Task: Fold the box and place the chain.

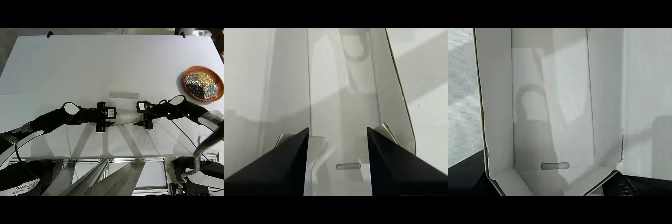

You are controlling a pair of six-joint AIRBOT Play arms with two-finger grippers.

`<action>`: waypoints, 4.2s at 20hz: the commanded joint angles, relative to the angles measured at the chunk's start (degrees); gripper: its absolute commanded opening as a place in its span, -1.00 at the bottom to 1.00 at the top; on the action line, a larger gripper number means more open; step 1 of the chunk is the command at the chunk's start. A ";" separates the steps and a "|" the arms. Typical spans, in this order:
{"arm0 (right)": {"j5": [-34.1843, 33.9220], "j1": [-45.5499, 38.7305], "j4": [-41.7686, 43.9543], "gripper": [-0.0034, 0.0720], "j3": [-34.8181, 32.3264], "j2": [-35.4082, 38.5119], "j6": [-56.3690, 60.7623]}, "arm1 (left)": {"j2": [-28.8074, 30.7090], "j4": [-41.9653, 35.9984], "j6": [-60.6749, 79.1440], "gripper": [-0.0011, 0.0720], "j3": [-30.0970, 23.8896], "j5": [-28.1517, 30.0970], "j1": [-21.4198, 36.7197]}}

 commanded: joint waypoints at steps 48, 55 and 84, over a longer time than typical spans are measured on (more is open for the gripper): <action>0.07 -0.02 -0.04 -0.05 0.00 0.04 0.00 | -0.26 2.01 -71.97 -0.96 -9.14 -23.78 26.32; 0.07 -0.02 -0.04 -0.05 0.00 0.04 0.00 | -0.44 0.98 -72.04 -0.96 -9.11 -21.07 23.74; 0.07 -0.02 -0.04 -0.05 0.00 0.04 0.00 | 0.42 8.46 -86.73 -0.16 4.37 -24.61 14.53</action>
